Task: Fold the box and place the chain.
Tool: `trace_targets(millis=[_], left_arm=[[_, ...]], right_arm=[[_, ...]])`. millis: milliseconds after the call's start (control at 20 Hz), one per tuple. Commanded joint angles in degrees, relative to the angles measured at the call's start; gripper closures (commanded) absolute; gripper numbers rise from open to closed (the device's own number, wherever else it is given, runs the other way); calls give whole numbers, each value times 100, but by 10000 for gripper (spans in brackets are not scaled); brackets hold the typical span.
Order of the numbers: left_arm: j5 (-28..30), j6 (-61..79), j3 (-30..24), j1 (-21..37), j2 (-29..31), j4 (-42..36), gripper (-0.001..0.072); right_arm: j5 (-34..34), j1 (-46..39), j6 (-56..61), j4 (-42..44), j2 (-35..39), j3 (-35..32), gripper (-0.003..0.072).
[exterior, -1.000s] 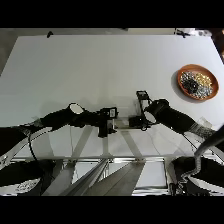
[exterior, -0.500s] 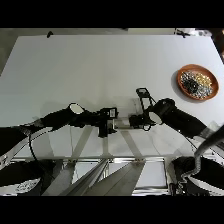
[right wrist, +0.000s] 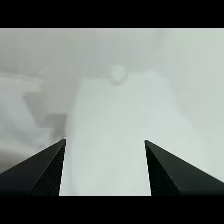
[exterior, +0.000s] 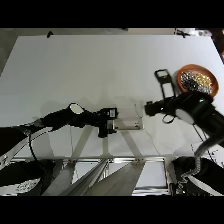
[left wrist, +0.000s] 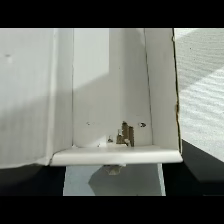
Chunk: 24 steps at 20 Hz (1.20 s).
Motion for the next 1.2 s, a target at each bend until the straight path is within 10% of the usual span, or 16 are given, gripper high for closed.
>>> trace_targets(millis=[0, 400, 1150], left_arm=[[2, -2, 0, 2, 2, 2, 363], [2, -2, 0, 2, 2, 2, 363], [2, -2, 0, 2, 2, 2, 363]], right_arm=[[-393, -1554, -841, -328, 98, 389, 152], [-1659, -5132, -2450, 15, -2100, 785, 166], [-2776, -4638, -2699, 610, -3539, 975, 185]])
